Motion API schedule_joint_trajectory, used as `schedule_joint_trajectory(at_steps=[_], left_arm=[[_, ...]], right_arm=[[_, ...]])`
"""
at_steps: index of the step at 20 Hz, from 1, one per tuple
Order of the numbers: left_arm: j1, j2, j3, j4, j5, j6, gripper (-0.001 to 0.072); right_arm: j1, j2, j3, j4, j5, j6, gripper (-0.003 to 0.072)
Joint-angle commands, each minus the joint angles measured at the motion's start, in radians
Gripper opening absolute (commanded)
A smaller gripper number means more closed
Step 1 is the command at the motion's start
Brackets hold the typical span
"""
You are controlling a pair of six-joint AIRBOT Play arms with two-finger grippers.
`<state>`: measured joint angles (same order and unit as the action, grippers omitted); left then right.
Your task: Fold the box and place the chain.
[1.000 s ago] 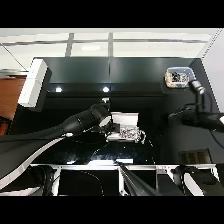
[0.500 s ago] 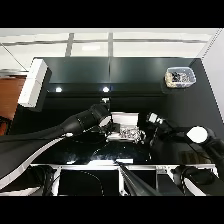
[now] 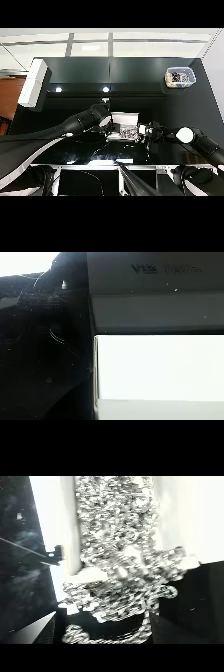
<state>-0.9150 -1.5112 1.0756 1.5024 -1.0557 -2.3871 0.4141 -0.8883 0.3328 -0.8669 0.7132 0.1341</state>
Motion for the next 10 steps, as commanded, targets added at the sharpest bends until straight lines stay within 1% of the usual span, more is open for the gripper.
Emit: schedule_joint_trajectory(at_steps=[1,6,8,10], left_arm=[[0.0,0.0,0.001,0.001,0.0,0.0,0.0026],[0.0,0.0,0.001,0.0,0.0,0.0,0.0026],[0.0,0.0,0.001,0.0,0.0,0.0,0.0027],[0.0,0.0,0.001,0.0,0.0,0.0,0.0026]], right_arm=[[0.006,-0.019,-0.001,0.012,-0.058,-0.042,0.0694],[0.006,-0.08,-0.001,0.076,-0.069,-0.118,0.0694],[0.006,-0.094,0.0,0.118,-0.069,-0.155,0.0694],[0.006,-0.099,-0.001,0.127,-0.075,-0.158,0.0687]])
